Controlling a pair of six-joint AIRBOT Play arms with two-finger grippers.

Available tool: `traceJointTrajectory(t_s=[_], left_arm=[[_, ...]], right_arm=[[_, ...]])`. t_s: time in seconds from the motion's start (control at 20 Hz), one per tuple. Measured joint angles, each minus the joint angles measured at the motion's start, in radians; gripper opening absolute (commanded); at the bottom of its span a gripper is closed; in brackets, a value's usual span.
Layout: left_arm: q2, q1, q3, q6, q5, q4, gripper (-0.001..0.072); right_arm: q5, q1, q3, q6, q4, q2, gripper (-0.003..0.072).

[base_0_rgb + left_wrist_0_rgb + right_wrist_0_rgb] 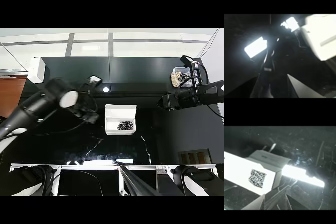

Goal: Fold the box and place the chain.

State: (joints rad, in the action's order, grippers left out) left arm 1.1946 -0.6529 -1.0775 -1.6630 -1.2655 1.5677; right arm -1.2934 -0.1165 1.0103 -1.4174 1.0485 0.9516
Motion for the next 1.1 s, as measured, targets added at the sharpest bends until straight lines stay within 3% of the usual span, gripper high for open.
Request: traceJointTrajectory(t_s=[0.1,0.15,0.2,0.25,0.4,0.65,0.85,1.1], left_arm=[[-0.032,0.095,0.101,0.161,0.106,-0.153,0.0407],[-0.039,0.141,0.15,0.276,0.147,-0.266,0.0481],[-0.042,0.187,0.197,0.415,0.181,-0.402,0.0668],[-0.04,0.224,0.237,0.55,0.193,-0.525,0.0709],[-0.028,0.289,0.321,0.99,0.212,-0.78,0.071],[0.006,0.317,0.361,1.66,0.305,-0.923,0.071],[0.066,0.345,0.362,1.857,0.35,-0.957,0.0708],[0.129,0.335,0.367,1.904,0.311,-0.97,0.0708]], right_arm=[[0.0,0.0,0.0,-0.005,0.0,0.0,0.0315],[-0.001,0.0,0.0,-0.008,0.0,0.0,0.0315],[-0.002,0.0,0.0,-0.012,0.0,0.0,0.0315],[-0.003,0.0,0.0,-0.012,0.0,0.0,0.0315],[-0.008,0.0,0.0,-0.016,0.0,0.0,0.0315],[-0.011,0.0,0.0,-0.02,0.0,0.0,0.0315],[-0.009,0.0,0.0,-0.034,0.0,0.0,0.0315],[-0.005,0.0,0.0,-0.042,0.0,0.0,0.0315]])
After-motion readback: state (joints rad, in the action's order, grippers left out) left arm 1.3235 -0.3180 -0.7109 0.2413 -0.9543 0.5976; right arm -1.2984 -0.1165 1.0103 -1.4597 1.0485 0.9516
